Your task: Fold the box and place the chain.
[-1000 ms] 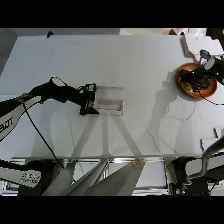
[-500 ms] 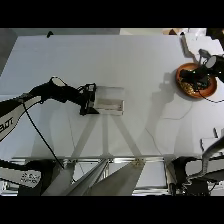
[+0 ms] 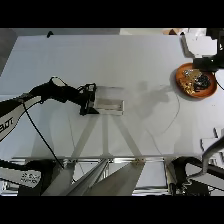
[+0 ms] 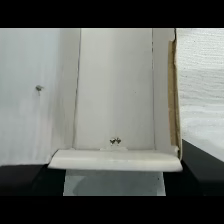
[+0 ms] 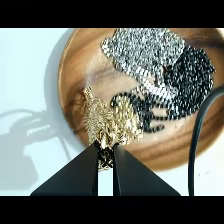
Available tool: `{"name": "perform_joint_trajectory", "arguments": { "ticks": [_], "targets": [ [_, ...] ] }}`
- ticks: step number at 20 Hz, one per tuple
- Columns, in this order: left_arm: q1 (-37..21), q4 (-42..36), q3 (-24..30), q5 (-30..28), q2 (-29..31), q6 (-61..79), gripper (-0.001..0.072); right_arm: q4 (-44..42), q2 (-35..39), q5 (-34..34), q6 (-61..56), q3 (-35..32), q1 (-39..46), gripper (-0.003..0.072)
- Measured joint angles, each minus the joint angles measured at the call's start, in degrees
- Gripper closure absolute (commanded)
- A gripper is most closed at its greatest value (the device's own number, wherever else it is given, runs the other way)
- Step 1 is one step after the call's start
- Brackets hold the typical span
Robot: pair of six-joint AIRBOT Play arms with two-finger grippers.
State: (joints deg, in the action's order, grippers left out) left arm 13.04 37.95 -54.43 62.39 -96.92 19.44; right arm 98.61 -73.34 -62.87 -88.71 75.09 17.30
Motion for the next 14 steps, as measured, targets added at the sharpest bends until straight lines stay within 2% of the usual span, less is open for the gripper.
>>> {"name": "perform_joint_trajectory", "arguments": {
  "ticks": [7, 14],
  "targets": [
    [0.0, 0.0, 0.0, 0.0, 0.0, 0.0, 0.0434, -0.1, 11.2, -6.9, 1.4, -4.8, -7.4, 0.068],
    [0.0, 0.0, 0.0, 0.0, 0.0, 0.0, 0.0434, -2.3, 14.7, -8.0, -3.1, -8.1, -21.1, 0.0678]
  ]
}}
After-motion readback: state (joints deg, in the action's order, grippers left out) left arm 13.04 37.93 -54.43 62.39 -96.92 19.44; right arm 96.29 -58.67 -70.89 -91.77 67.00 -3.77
